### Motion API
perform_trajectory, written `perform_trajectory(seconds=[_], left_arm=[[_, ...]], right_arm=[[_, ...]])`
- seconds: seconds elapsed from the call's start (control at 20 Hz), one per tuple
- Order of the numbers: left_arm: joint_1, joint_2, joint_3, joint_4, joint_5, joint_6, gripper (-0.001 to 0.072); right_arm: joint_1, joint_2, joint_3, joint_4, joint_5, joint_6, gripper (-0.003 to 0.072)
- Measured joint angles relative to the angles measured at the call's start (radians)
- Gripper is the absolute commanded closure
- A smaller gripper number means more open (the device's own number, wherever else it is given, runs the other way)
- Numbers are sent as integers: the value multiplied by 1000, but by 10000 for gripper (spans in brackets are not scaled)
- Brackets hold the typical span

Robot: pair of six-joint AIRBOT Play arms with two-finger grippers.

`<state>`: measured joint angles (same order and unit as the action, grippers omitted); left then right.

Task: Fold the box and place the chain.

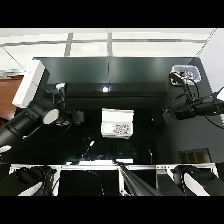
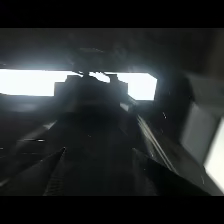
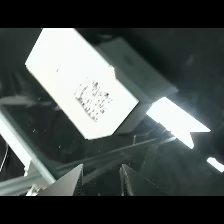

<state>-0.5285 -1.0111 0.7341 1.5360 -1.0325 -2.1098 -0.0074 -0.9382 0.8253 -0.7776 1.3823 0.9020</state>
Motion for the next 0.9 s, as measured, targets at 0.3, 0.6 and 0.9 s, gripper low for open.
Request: perform_trajectory(seconds=[0.3,0.6,0.9], left_arm=[[113,-10,-145,-489,190,979,-6],[111,-78,-149,-614,270,1801,-7],[136,-211,-86,-850,175,2280,-5]], right_arm=[[0,0,0,-2,-60,8,391],[0,0,0,-2,-83,11,391],[0,0,0,2,-117,21,390]])
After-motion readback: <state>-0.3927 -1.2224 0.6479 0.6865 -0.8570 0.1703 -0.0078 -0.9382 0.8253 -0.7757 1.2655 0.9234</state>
